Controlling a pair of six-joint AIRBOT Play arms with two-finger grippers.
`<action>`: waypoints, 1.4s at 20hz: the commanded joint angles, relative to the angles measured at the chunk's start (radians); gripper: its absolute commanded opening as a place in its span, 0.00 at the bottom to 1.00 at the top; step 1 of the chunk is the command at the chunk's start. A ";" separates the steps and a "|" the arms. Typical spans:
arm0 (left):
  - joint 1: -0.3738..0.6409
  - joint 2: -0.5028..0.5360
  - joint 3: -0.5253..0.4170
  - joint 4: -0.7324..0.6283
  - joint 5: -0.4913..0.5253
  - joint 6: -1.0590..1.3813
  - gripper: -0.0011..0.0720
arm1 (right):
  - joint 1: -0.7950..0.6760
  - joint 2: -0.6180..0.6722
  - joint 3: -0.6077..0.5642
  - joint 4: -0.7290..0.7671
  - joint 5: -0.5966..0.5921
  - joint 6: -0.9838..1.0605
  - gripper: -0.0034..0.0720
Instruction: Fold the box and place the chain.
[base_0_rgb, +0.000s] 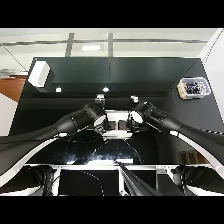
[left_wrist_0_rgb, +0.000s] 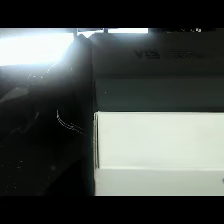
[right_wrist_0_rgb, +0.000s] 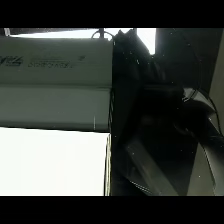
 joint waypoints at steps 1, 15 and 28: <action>-0.001 0.000 -0.001 0.002 0.002 0.001 0.06 | 0.000 0.001 0.001 0.000 0.002 -0.004 0.12; -0.001 -0.001 0.000 0.004 0.022 0.000 0.06 | -0.001 0.253 0.008 -0.100 0.114 -0.202 0.79; -0.001 -0.001 0.000 0.004 0.023 0.000 0.06 | -0.657 0.506 -0.059 -0.514 -0.153 -0.364 0.96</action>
